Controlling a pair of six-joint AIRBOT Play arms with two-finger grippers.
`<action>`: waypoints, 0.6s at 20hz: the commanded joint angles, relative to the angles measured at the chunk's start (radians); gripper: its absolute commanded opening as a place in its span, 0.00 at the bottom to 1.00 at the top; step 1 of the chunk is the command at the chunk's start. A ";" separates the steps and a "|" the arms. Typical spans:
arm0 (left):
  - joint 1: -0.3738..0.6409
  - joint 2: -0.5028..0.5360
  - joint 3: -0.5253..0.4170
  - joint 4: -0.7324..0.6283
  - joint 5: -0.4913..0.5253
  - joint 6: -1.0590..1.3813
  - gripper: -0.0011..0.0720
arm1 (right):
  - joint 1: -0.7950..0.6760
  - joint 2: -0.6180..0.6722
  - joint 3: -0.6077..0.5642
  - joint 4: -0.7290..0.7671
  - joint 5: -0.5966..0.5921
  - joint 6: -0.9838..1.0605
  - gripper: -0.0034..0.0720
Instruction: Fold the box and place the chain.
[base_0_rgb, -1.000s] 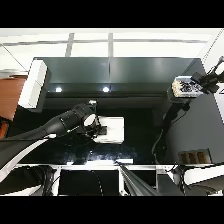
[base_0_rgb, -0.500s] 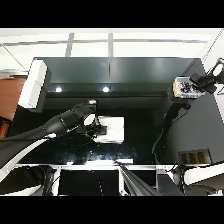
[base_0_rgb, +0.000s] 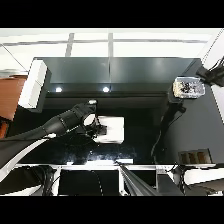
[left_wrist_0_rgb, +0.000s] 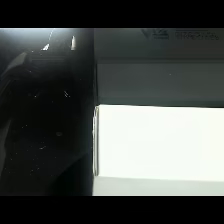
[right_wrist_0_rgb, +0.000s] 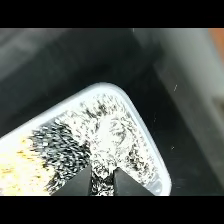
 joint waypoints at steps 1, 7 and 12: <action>0.000 0.001 0.001 -0.008 0.022 0.002 0.06 | 0.000 0.099 0.027 0.000 0.018 -0.075 0.07; 0.001 0.001 0.001 -0.008 0.035 0.002 0.06 | 0.000 0.350 0.027 0.156 -0.001 -0.179 0.07; 0.001 0.001 0.001 -0.006 0.035 0.011 0.06 | 0.000 0.555 0.027 0.220 0.014 -0.249 0.07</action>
